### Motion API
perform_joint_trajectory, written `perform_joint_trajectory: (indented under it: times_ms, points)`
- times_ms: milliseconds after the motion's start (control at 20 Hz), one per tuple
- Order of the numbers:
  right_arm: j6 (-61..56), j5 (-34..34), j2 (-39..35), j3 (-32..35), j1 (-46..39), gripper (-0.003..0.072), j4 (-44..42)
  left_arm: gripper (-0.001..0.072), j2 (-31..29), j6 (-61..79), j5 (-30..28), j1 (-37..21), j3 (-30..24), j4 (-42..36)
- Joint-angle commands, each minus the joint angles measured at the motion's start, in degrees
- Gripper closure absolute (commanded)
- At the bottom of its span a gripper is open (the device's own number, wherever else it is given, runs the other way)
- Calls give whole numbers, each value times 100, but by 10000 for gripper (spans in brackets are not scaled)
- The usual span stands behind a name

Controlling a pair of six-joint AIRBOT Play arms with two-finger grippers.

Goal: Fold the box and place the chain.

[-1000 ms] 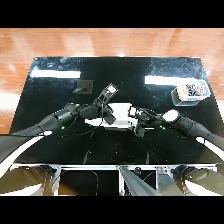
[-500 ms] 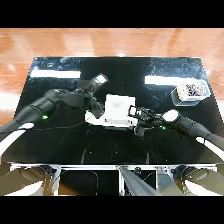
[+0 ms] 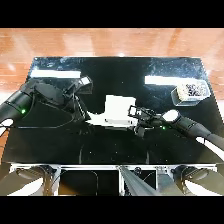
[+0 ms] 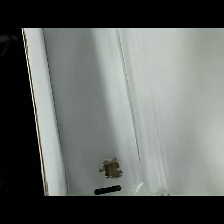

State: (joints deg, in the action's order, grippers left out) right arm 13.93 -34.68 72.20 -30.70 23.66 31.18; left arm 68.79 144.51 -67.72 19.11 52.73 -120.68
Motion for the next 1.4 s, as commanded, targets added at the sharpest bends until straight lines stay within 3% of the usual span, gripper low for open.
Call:
perform_joint_trajectory:
  times_ms: [0,250,400,650,1150,1350]
  points:
    - [0,-2,2,0,4,122,0,82,203,385,-212,332,-26,535]
    - [0,-26,2,0,9,123,85,108,376,964,732,726,-50,758]
    - [0,-26,2,0,9,123,87,100,717,1582,1703,713,-378,442]
    - [0,-26,2,0,9,123,85,101,944,1735,2201,780,-387,160]
    - [0,-26,2,0,9,141,87,120,1086,2120,2170,1117,-387,125]
    - [0,-28,2,0,7,141,87,336,1086,2118,2166,1158,-387,66]
